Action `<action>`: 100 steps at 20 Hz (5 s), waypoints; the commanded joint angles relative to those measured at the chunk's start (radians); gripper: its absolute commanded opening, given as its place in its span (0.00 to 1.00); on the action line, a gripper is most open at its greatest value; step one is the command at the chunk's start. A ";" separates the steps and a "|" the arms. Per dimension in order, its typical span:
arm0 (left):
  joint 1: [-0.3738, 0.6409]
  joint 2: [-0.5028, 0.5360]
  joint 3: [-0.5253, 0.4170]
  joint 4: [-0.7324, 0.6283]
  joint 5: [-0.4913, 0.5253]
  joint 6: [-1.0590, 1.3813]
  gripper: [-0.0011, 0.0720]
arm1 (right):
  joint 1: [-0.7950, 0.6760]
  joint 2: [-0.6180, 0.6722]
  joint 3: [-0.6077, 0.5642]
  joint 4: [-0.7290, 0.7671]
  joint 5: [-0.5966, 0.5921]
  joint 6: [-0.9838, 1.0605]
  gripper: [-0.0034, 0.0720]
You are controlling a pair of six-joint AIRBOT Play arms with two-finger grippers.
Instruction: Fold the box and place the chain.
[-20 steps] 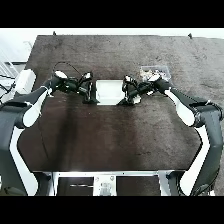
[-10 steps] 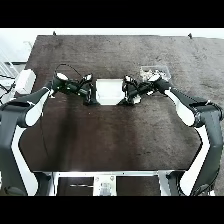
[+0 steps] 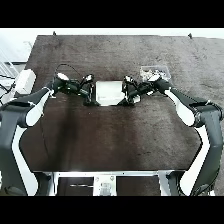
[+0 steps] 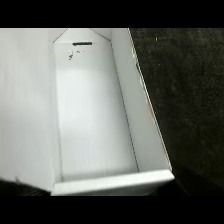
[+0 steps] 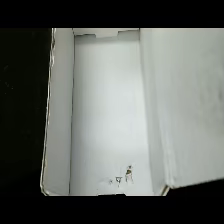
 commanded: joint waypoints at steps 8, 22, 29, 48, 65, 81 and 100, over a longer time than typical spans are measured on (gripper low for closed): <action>-0.022 -0.002 0.000 0.049 0.058 -0.035 0.92 | 0.000 0.000 0.000 0.002 -0.002 0.001 0.82; -0.022 0.000 0.000 0.045 0.060 -0.042 0.66 | 0.000 0.000 0.000 0.002 -0.002 0.001 0.82; -0.022 0.000 0.000 0.045 0.065 -0.042 0.66 | 0.000 0.000 0.000 0.002 -0.002 0.001 0.82; -0.022 0.000 0.000 0.045 0.063 -0.042 0.66 | 0.001 0.001 0.000 0.011 -0.001 0.001 0.82; -0.022 0.000 0.000 0.045 0.064 -0.042 0.66 | -0.153 0.210 0.004 0.000 0.158 0.146 0.83; -0.022 0.000 0.000 0.045 0.064 -0.042 0.66 | -0.005 0.174 -0.006 0.047 -0.249 0.415 0.06; -0.022 0.000 0.000 0.045 0.064 -0.042 0.66 | -0.014 0.247 0.008 -0.061 -0.153 0.394 0.06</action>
